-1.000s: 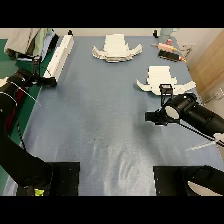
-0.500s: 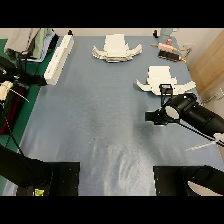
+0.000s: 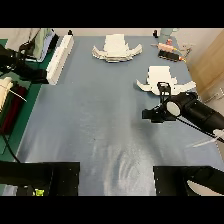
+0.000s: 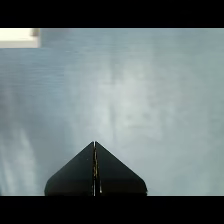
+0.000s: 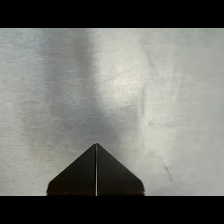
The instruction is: Fold the box.
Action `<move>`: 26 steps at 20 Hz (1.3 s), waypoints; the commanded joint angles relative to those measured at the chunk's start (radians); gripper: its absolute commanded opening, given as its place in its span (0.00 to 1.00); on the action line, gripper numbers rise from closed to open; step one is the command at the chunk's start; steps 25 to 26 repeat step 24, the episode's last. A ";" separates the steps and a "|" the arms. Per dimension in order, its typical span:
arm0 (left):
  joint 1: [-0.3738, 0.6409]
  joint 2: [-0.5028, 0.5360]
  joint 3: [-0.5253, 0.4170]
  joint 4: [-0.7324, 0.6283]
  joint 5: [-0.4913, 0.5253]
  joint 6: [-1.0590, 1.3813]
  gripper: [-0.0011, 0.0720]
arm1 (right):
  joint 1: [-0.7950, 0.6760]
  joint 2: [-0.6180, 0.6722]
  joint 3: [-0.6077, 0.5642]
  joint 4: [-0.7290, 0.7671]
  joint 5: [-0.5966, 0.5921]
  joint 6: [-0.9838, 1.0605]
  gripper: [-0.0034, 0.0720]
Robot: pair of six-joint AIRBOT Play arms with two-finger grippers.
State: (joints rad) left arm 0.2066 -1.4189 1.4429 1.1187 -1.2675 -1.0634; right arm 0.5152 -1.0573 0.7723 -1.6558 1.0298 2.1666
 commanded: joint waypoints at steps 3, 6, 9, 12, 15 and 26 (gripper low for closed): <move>-0.251 0.255 -0.297 0.009 0.094 -0.106 0.03 | -0.023 -0.118 0.116 0.150 -0.022 -0.213 0.05; -0.417 0.349 -0.459 0.011 0.181 -0.187 0.03 | -0.023 -0.202 0.208 0.230 -0.024 -0.277 0.05; -0.549 0.380 -0.575 0.011 0.265 -0.273 0.03 | -0.023 -0.240 0.256 0.267 -0.041 -0.283 0.05; -0.624 0.380 -0.631 0.011 0.306 -0.299 0.03 | -0.023 -0.237 0.257 0.283 -0.065 -0.283 0.05; -0.637 0.380 -0.638 0.004 0.283 -0.299 0.04 | -0.023 -0.237 0.257 0.284 -0.066 -0.283 0.05; -0.637 0.380 -0.638 0.004 0.281 -0.298 0.04 | -0.023 -0.237 0.257 0.284 -0.066 -0.283 0.05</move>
